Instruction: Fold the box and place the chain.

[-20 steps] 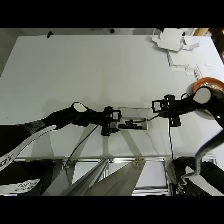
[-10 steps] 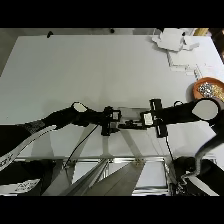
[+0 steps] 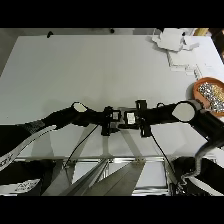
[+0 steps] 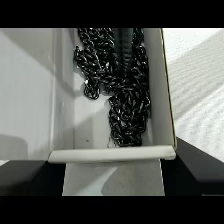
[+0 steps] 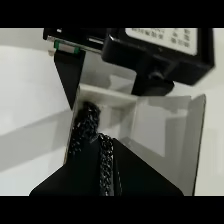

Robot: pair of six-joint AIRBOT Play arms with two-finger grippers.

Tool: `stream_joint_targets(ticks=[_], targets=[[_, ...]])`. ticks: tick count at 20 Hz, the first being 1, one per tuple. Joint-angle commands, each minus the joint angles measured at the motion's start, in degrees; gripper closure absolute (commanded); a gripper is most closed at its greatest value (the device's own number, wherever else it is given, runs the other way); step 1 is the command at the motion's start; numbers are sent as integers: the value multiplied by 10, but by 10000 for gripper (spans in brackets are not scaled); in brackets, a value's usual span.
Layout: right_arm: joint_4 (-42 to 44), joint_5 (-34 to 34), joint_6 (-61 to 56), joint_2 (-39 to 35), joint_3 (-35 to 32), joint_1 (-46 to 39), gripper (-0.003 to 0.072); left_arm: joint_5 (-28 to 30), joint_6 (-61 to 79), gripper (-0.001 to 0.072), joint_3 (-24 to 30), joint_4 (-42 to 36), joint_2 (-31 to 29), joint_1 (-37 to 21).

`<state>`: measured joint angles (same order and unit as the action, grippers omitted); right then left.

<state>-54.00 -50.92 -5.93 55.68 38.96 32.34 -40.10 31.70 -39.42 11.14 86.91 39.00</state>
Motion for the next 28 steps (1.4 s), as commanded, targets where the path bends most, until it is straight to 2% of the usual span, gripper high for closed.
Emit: stream_joint_targets(ticks=[1, 3, 5, 7, 11, 14, 21, 28], targets=[[-15, -5, -2, -5, 9, 12, 558, 0, 0, 320, 0, 0, 0, 0], [-89, -51, -1, -38, 30, 8, 558, 0, 0, 320, 0, 0, 0, 0], [-130, -87, -1, -61, 43, -32, 555, 0, 0, 320, 0, 0, 0, 0], [-132, -105, -1, -68, 43, -114, 446, 0, 0, 320, 0, 0, 0, 0], [-140, -118, 32, -41, 40, -285, 441, 0, 0, 320, 0, 0, 0, 0], [-148, -115, 62, -5, 39, -359, 442, 0, 0, 320, 0, 0, 0, 0], [-164, -90, 140, 131, 33, -370, 447, 0, 0, 320, 0, 0, 0, 0], [-191, -79, 170, 195, 33, -365, 449, 0, 0, 320, 0, 0, 0, 0]])
